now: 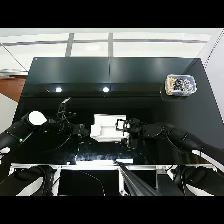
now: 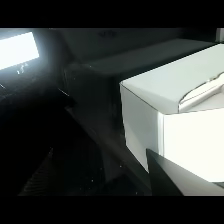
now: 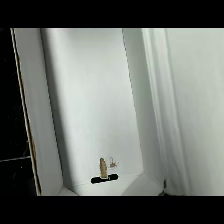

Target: Fold the box and place the chain.

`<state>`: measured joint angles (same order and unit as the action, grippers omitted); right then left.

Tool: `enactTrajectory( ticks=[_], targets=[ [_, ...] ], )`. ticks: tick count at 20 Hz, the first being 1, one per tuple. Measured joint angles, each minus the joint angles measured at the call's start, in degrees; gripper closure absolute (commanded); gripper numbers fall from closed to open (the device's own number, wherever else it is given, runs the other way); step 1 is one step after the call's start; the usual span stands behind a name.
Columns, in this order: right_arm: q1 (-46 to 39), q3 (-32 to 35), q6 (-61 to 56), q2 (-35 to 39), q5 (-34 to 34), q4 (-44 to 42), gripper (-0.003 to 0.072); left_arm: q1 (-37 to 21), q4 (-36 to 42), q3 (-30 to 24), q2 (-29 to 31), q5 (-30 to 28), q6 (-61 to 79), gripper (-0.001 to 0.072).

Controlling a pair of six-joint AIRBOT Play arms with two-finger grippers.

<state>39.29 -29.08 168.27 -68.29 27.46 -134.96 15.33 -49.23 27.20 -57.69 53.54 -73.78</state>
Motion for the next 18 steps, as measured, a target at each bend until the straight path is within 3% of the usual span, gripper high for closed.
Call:
enactTrajectory(
  ticks=[18],
  targets=[
    [0.0,0.0,0.0,0.0,0.1,0.0,0.0291,-3.5,3.0,2.0,0.0,4.0,1.4,0.0023]
  ],
)
